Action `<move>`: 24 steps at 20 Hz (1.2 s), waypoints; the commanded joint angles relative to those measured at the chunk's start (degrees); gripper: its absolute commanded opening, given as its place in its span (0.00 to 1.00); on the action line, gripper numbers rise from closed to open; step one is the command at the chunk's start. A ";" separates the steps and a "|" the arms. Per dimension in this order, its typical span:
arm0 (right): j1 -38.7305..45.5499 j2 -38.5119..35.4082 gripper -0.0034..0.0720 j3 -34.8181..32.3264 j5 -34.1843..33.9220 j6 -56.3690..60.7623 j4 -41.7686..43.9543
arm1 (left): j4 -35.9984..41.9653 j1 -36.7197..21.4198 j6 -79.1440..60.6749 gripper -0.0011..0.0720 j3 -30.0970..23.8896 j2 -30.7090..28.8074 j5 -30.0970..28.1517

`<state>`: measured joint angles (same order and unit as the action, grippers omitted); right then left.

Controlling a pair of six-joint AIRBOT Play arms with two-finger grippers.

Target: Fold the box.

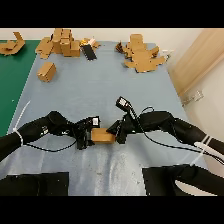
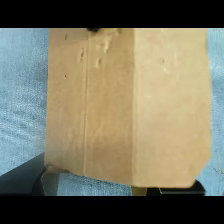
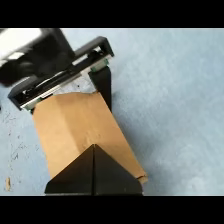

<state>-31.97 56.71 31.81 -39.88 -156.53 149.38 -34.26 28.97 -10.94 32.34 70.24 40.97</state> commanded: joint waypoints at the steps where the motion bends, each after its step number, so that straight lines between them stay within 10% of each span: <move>1: -6.12 -5.46 0.05 -2.27 8.61 -1.57 -5.35 | -0.02 -0.02 -0.02 0.53 -0.02 -0.04 0.02; 4: -13.57 -9.64 0.06 -7.45 21.55 -2.14 -11.78 | -0.02 -0.02 -0.02 0.53 -0.02 -0.04 0.00; 7: -17.99 -11.02 0.55 -9.99 27.43 -2.10 -18.56 | -0.02 -0.02 -0.02 0.53 -0.02 -0.04 0.02; 24: -19.47 -5.99 0.55 -9.99 27.89 -2.12 -28.35 | -0.02 -0.02 -0.02 0.53 -0.02 -0.04 0.00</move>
<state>-51.35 49.34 21.87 -12.40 -158.65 122.04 -34.26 28.97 -10.94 32.34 70.24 40.99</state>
